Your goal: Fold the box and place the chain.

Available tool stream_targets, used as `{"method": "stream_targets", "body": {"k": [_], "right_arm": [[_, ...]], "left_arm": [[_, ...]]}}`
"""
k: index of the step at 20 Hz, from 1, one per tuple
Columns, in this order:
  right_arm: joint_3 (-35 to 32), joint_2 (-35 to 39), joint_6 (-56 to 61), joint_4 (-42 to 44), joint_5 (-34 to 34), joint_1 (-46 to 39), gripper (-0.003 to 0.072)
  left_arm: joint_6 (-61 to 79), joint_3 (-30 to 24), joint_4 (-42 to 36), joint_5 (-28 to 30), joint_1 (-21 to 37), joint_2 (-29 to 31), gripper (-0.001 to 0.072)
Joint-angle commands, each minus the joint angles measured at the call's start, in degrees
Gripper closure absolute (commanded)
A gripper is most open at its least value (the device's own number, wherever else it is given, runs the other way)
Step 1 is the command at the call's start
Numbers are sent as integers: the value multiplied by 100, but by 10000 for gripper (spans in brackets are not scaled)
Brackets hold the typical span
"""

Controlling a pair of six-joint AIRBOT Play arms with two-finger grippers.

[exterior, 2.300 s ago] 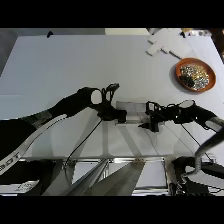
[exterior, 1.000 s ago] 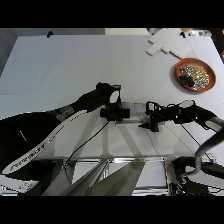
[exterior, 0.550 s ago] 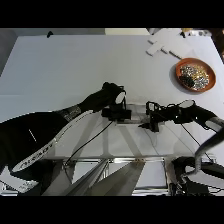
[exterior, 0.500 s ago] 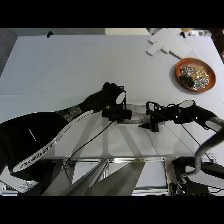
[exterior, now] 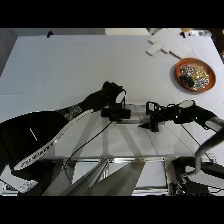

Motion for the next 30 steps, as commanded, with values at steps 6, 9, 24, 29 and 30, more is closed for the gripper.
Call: {"method": "stream_targets", "body": {"k": [6,9,24,29,30], "right_arm": [[-2,-2,0,0,0,0,224],[-2,-2,0,0,0,0,224],[-2,-2,0,0,0,0,224],[-2,-2,0,0,0,0,225],[-2,-2,0,0,2,0,224]], "left_arm": [[339,2,-498,-129,234,52,211],[341,2,-476,-125,337,175,192],[595,-2,-160,-85,109,186,703],[603,-2,-190,-153,116,212,572],[656,-2,-205,-155,127,247,525]]}}
